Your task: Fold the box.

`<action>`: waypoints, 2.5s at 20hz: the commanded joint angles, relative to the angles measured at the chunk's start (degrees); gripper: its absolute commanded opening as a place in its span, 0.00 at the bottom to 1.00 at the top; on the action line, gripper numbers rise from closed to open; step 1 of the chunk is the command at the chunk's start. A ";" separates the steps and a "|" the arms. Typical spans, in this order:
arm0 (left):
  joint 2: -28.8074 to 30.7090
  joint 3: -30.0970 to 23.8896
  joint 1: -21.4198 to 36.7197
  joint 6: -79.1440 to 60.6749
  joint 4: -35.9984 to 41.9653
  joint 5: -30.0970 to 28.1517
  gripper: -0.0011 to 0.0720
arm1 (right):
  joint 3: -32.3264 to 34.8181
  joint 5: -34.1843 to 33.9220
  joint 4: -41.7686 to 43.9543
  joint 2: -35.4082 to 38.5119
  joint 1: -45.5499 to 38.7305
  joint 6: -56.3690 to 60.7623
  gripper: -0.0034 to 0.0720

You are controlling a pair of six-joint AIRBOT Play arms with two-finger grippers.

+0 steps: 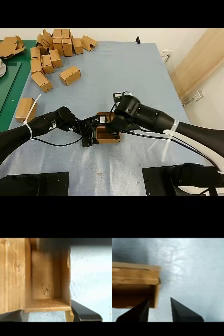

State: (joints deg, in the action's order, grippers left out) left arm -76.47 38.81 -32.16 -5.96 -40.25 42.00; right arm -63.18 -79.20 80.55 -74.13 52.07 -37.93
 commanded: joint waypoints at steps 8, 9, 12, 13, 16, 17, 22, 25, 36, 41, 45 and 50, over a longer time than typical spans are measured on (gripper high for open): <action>0.04 0.00 0.00 0.00 0.00 0.00 0.31 | 1.03 -10.58 -7.28 8.52 -6.43 -1.27 0.05; 0.04 0.00 0.00 0.00 0.00 -0.02 0.31 | 2.27 -7.87 -6.34 8.85 -9.77 -3.21 0.05; 0.02 0.00 0.00 0.00 -0.02 -0.02 0.31 | 7.87 13.66 12.94 8.57 -24.44 -16.41 0.05; 0.04 0.00 0.00 0.00 -0.02 -0.02 0.31 | 10.54 22.23 24.74 7.96 -29.99 -26.03 0.05; 0.02 0.00 0.00 0.00 -0.02 -0.02 0.31 | 15.12 28.39 55.39 2.71 -40.28 -53.05 0.05; 0.04 0.00 0.00 0.00 0.00 0.00 0.31 | 15.17 27.15 59.74 0.26 -41.11 -59.49 0.05; 0.02 0.00 0.00 0.00 0.00 0.00 0.31 | 15.17 20.35 77.94 -9.38 -40.79 -86.73 0.05; 0.02 0.00 0.00 0.00 0.00 -0.02 0.31 | 15.17 8.48 83.58 -10.88 -40.79 -96.94 0.05; 0.02 0.00 0.00 0.00 0.00 -0.02 0.31 | 20.17 0.26 81.15 -4.55 -35.10 -105.11 0.05; 0.02 0.00 0.00 0.00 0.00 -0.02 0.31 | 21.59 10.71 76.74 0.66 -34.80 -105.31 0.05; 0.04 0.00 0.00 0.00 0.00 0.00 0.31 | 20.26 13.68 76.81 0.66 -34.80 -105.70 0.05; 0.02 0.00 0.00 0.00 0.00 -0.02 0.31 | 19.10 14.49 76.06 1.46 -33.64 -108.13 0.05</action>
State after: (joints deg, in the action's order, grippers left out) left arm -76.47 38.81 -32.16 -5.93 -40.25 42.00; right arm -43.55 -66.17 157.27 -73.28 17.58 -144.64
